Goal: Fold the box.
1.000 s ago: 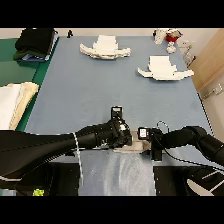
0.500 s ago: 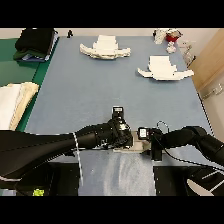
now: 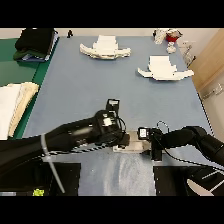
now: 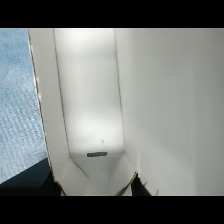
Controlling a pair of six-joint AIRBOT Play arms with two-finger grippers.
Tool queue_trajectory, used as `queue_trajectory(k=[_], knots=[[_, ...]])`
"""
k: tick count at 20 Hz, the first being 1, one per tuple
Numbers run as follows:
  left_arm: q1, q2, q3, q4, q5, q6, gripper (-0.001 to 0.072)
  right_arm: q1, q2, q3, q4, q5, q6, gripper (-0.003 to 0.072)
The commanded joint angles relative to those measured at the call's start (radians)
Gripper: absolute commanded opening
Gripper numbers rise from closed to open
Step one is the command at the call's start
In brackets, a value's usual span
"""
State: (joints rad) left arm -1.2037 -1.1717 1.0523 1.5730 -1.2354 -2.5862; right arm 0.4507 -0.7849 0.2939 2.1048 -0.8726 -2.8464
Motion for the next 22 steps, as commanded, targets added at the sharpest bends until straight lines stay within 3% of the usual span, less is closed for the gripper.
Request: queue_trajectory(k=[1,2,3,9,12,15,18,19,20,21,22], knots=[[0.0,0.156,0.001,-0.001,-0.15,0.022,0.0535,0.0,0.001,0.0,0.0,0.0,0.0,0.0548],[0.0,0.191,-0.001,0.0,-0.154,0.065,0.0087,0.0,0.001,0.0,0.001,0.001,0.0,0.0548],[0.0,0.211,-0.001,0.005,-0.143,0.15,0.0013,0.0,0.001,0.0,0.0,0.0,0.0,0.0548],[0.008,0.199,-0.002,0.048,0.014,0.522,0.0014,0.0,0.001,0.0,0.0,0.0,0.0,0.0548],[0.011,0.209,-0.011,0.042,0.026,0.755,0.0013,0.0,0.001,0.0,0.0,0.0,0.0,0.0548],[0.132,0.301,-0.131,-0.109,0.139,1.125,0.0013,0.0,0.001,0.0,0.001,0.0,0.0,0.0548],[0.323,0.383,-0.292,-0.355,0.195,1.726,0.0018,0.0,0.001,0.0,0.0,0.0,0.0,0.0548],[0.368,0.391,-0.341,-0.417,0.219,1.869,0.0279,0.0,0.001,0.0,0.001,0.0,0.0,0.0548],[0.407,0.394,-0.394,-0.472,0.275,1.972,0.0626,0.0,0.001,0.0,0.0,0.0,0.0,0.0548],[0.443,0.394,-0.451,-0.529,0.349,2.083,0.0694,0.0,0.001,0.0,0.001,0.0,0.0,0.0548],[0.472,0.393,-0.505,-0.586,0.42,2.182,0.0694,0.0,0.001,0.0,0.001,0.0,0.0,0.0548]])
